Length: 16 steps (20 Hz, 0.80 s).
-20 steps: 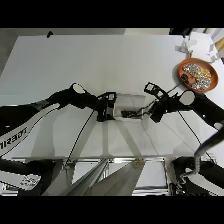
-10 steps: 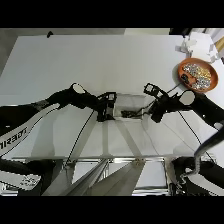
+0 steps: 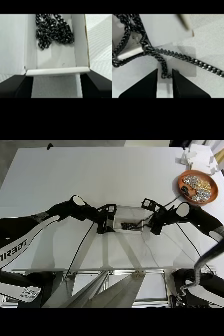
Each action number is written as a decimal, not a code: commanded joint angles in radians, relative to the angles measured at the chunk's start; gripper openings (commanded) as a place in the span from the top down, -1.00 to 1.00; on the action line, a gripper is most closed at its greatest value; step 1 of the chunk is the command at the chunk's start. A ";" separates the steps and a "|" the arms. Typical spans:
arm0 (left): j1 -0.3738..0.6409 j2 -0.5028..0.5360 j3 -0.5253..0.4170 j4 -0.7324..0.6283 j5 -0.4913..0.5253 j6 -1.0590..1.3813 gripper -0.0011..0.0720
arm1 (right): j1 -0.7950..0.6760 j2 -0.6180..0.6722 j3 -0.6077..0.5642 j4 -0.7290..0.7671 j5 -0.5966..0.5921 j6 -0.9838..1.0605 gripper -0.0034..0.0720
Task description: Fold the box and place the chain.
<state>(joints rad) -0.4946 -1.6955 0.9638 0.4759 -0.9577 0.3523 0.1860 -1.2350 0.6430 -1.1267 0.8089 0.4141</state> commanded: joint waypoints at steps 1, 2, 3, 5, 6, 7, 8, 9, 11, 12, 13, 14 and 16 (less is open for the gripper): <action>0.001 0.000 0.000 0.000 0.000 0.000 0.28 | 0.000 -0.025 0.000 -0.002 -0.016 -0.005 0.38; 0.000 0.000 0.000 0.000 0.000 0.000 0.28 | 0.000 -0.032 0.000 -0.002 -0.016 -0.005 0.39; 0.001 0.000 0.000 0.000 0.000 0.000 0.28 | 0.000 -0.041 0.000 -0.002 -0.016 -0.005 0.41; 0.001 0.000 0.000 0.000 0.000 0.000 0.28 | 0.000 -0.049 0.000 -0.002 -0.013 -0.005 0.45; 0.001 0.000 0.000 0.000 0.000 0.000 0.28 | 0.000 -0.049 0.000 -0.002 -0.013 -0.004 0.49; 0.001 0.000 0.000 0.000 0.000 0.000 0.28 | 0.000 -0.049 0.000 -0.002 -0.012 -0.004 0.51; 0.001 0.000 0.000 0.000 0.000 0.000 0.28 | 0.000 -0.049 0.000 -0.002 -0.011 -0.004 0.53; 0.001 0.000 0.000 0.000 0.000 0.000 0.28 | 0.000 -0.049 0.000 -0.002 -0.006 -0.004 0.66; 0.001 0.000 0.000 0.000 0.000 0.000 0.28 | 0.000 -0.049 0.000 -0.003 0.005 -0.004 0.71; 0.001 0.000 0.000 0.000 0.000 0.000 0.28 | 0.000 -0.049 0.000 -0.003 0.009 -0.004 0.74; 0.001 0.000 0.000 0.000 0.000 0.000 0.28 | 0.000 -0.049 0.000 -0.003 0.017 -0.004 0.87; 0.001 0.000 0.000 0.000 0.000 0.000 0.28 | 0.000 -0.049 0.000 -0.002 0.020 -0.004 0.87; 0.001 0.000 0.000 0.000 0.000 0.000 0.28 | 0.000 -0.043 0.000 -0.002 0.024 -0.004 0.87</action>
